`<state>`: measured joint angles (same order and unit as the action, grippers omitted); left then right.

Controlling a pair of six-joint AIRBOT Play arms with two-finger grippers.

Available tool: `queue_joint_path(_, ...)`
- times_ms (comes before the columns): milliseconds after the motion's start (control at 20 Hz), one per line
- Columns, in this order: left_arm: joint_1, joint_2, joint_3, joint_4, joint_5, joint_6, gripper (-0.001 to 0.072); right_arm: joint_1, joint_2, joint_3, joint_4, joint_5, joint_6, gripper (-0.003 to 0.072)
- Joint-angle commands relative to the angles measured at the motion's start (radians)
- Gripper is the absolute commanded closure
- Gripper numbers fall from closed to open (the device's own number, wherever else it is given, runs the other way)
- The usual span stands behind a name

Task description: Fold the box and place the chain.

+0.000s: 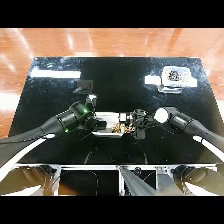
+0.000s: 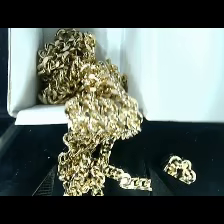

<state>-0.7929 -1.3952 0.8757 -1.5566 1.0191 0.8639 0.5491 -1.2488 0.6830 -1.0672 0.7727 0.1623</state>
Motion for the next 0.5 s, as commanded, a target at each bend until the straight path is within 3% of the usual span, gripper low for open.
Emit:
queue_joint_path(0, 0.0, 0.001, 0.0, 0.0, 0.002, 0.0, 0.0685, 0.003, -0.01, 0.0, 0.001, -0.014, -0.01, -0.0032)
queue_joint_path(250, 0.0, 0.001, 0.0, 0.001, 0.002, 0.0, 0.0685, 0.003, -0.029, 0.0, 0.001, -0.012, -0.01, -0.003)
queue_joint_path(300, 0.0, 0.001, 0.0, 0.0, 0.002, 0.0, 0.0685, 0.003, -0.029, 0.0, 0.001, -0.01, -0.01, 0.0053)
queue_joint_path(350, 0.0, 0.001, 0.0, 0.0, 0.001, 0.0, 0.0685, 0.003, -0.029, 0.0, 0.001, -0.008, -0.009, 0.0292)
queue_joint_path(450, 0.0, 0.001, 0.0, 0.001, 0.001, 0.0, 0.0685, 0.003, -0.029, 0.0, 0.001, -0.006, -0.01, 0.0551)
